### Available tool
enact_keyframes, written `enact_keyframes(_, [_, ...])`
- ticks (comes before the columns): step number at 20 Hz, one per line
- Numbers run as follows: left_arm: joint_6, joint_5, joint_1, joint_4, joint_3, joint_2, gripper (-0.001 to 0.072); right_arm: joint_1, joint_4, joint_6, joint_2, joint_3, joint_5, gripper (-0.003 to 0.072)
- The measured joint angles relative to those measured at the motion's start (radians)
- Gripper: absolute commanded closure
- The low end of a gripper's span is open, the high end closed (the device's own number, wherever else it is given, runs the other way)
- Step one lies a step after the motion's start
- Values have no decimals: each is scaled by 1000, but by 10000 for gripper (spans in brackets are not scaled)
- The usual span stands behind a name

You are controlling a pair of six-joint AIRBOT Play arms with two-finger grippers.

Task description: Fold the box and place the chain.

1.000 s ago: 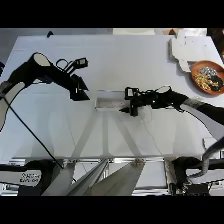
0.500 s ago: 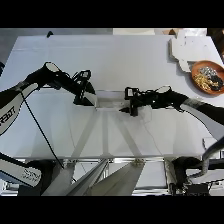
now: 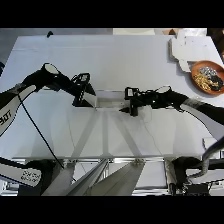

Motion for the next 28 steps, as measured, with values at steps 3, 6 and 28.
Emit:
enact_keyframes(3, [1,48,1,-4,-58,26,-2,0,0,0,0,0,0,211])
enact_keyframes(6, [2,74,1,-45,-84,37,-4,0,0,0,0,0,0,211])
enact_keyframes(28, [79,51,-1,-52,-99,45,-1,0,0,0,0,0,-1,211])
